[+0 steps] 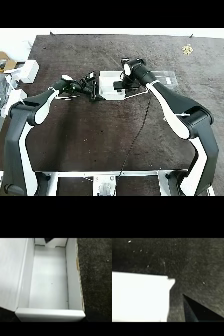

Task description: Fold the box and place the chain.

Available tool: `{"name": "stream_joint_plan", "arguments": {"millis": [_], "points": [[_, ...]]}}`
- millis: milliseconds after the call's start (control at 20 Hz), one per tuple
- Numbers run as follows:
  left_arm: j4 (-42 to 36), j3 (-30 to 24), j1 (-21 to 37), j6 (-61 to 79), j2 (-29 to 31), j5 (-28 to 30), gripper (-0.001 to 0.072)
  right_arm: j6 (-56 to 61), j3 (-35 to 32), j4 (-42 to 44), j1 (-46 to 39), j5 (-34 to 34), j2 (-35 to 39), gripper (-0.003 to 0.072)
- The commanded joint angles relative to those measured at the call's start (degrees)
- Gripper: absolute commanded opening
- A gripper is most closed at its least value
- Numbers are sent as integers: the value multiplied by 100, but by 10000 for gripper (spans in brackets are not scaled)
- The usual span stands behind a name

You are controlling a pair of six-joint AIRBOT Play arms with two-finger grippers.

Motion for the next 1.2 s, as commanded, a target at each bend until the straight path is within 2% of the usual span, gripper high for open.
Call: {"name": "stream_joint_plan", "arguments": {"millis": [0,200,250,400,500,800,1150], "points": [[4,0,4,0,0,0,274,-682,4,39,-105,197,361,506],[4,0,4,0,0,2,274,-1456,9,-212,-566,-7,1001,491],[2,0,4,0,0,2,274,-1543,9,-284,-787,-164,1117,384],[4,0,4,0,0,2,274,-1558,9,-254,-1596,-341,1143,382],[4,0,4,0,0,2,274,-1604,7,-66,-2092,-393,986,266],[4,0,4,0,0,2,274,-2315,4,1082,-2756,-417,328,264],[4,0,4,0,0,2,274,-2605,2,1451,-2754,-481,-105,263]]}}
